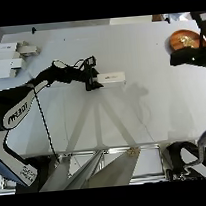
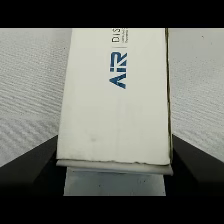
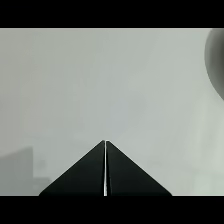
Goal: Fold the box and place the chain.
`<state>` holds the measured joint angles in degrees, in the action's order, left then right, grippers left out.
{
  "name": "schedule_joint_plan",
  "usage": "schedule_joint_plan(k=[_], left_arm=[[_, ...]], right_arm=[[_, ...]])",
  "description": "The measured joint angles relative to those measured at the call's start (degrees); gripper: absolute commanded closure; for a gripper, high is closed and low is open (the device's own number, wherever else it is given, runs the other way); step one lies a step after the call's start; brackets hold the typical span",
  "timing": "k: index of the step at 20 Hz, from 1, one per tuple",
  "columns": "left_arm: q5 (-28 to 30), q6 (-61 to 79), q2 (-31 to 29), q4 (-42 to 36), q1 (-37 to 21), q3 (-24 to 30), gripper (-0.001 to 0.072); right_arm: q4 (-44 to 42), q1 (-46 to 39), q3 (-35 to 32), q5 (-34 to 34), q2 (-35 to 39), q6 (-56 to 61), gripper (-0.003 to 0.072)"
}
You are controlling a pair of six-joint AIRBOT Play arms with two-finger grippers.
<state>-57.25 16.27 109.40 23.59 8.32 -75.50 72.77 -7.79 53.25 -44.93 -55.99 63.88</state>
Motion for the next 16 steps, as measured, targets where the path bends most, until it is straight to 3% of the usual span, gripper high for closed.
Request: schedule_joint_plan(k=[16], left_arm=[[0.0, 0.1, 0.0, 0.0, 0.0, 0.0, 0.0314]], right_arm=[[5.8, -0.9, 0.0, -2.1, 0.2, 3.0, 0.0673]])
